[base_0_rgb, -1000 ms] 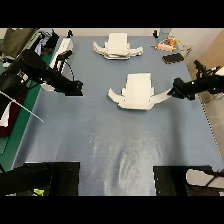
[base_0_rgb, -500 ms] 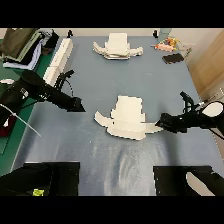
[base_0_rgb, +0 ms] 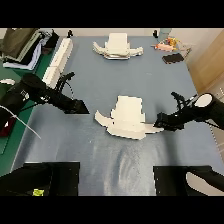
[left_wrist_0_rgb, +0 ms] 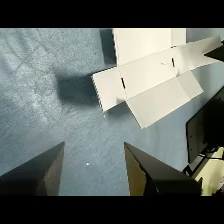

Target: Fold the box.

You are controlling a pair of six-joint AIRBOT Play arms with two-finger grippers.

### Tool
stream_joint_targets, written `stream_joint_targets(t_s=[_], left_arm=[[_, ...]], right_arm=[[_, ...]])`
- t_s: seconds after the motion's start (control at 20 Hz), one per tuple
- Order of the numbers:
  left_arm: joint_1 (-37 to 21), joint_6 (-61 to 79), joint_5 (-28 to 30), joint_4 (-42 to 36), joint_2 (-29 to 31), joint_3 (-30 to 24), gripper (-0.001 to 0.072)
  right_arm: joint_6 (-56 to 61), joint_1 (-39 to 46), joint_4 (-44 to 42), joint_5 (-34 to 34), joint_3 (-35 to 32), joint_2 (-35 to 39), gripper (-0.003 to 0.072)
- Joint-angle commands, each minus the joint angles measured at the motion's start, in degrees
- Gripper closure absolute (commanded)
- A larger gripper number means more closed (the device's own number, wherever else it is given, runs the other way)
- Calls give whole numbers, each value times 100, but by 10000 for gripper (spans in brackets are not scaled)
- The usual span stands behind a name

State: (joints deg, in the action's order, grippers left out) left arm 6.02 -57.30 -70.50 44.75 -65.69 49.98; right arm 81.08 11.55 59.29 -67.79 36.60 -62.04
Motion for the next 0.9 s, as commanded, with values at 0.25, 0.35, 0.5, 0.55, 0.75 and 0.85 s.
stream_joint_targets(t_s=[0.25,0.35,0.5,0.55,0.75,0.85], left_arm=[[0,28,26,-313,2,-4,151],[0,31,63,-487,2,-4,151],[-2,35,50,-525,-4,-4,151],[2,35,46,-560,-4,-4,151],[7,125,109,-621,-149,-4,152],[7,254,114,-638,-389,-4,152]], right_arm=[[-1526,-24,-1279,-356,225,-824,682],[-1952,-26,-1659,-446,223,-824,683],[-2734,-116,-1989,-619,-57,-603,684],[-2865,-195,-1987,-407,-278,-404,683],[-3279,-654,-1954,531,-918,308,683],[-3314,-946,-1902,745,-946,422,683]])
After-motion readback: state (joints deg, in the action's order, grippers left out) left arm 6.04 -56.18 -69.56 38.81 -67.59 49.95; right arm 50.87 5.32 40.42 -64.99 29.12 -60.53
